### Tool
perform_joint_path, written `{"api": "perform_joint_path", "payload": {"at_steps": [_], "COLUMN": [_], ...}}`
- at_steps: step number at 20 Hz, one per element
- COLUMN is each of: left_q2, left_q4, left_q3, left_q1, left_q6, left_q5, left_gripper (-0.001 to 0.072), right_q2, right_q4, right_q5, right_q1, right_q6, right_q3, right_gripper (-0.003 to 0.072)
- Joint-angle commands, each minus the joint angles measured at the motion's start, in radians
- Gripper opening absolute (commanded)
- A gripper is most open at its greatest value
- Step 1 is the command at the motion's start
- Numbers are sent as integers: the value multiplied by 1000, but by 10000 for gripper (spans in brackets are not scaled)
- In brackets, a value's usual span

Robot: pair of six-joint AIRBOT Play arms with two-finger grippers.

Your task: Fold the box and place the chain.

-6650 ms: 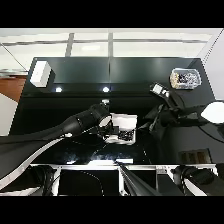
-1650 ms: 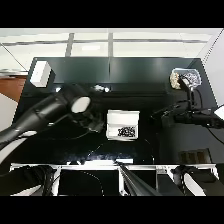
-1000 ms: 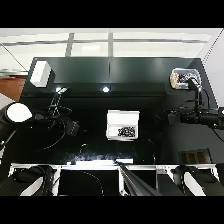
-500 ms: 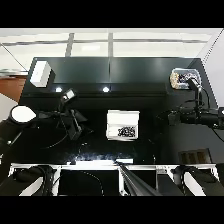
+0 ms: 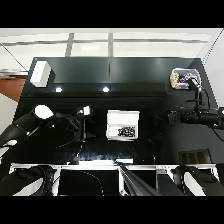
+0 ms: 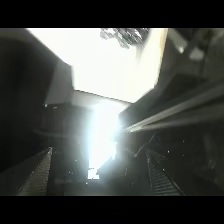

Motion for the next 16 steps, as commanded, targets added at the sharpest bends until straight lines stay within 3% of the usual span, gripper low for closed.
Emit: {"api": "perform_joint_path", "payload": {"at_steps": [1, 5, 9, 16], "left_q2": [-58, -116, -136, -175], "left_q4": [-43, -173, -176, -178], "left_q3": [0, 3, 7, 52], "left_q1": [-26, -68, -98, -105], "left_q6": [199, 272, 279, 222], "left_q5": [10, 11, 62, 61], "left_gripper": [712, 711, 712, 711], "right_q2": [1, 1, 1, 1], "right_q4": [0, 1, 1, 1], "right_q5": [0, -1, 0, 1], "right_q1": [0, 0, 0, 0], "right_q6": [0, 0, 0, 1], "right_q3": [1, 1, 1, 1], "right_gripper": [441, 441, 441, 441]}}
